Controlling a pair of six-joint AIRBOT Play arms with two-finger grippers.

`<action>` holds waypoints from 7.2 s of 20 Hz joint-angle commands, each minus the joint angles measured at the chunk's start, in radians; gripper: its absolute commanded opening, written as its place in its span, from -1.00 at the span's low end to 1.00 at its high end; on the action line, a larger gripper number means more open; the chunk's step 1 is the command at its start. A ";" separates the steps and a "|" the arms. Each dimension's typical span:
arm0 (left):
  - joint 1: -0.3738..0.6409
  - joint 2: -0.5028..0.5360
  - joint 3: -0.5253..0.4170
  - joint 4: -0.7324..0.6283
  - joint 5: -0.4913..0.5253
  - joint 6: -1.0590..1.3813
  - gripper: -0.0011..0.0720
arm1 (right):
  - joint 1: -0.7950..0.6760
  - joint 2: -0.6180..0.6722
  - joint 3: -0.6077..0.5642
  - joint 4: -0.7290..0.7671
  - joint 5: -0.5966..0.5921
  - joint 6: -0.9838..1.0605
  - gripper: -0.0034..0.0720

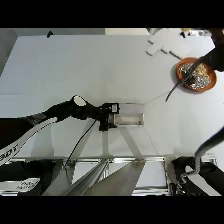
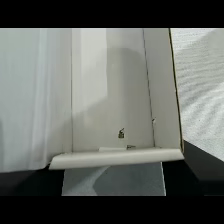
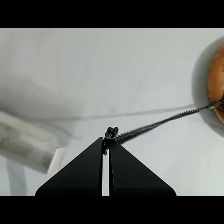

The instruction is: Fold the box and place the chain.

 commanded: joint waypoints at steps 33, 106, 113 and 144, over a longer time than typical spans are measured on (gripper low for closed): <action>0.000 0.000 0.000 0.000 0.000 0.000 -0.05 | 0.579 -0.031 -0.647 0.105 -0.495 0.055 -0.87; 0.000 0.000 0.000 0.000 0.000 0.000 -0.05 | 0.015 -0.641 -0.355 -0.219 -0.311 0.075 -0.87; 0.000 0.000 0.000 0.000 0.000 0.000 -0.05 | 0.039 -0.260 -0.360 -0.183 -0.232 0.025 -0.87; 0.000 0.000 0.000 0.000 0.000 0.000 -0.05 | 0.647 0.061 -0.782 -0.112 -0.666 0.289 -0.86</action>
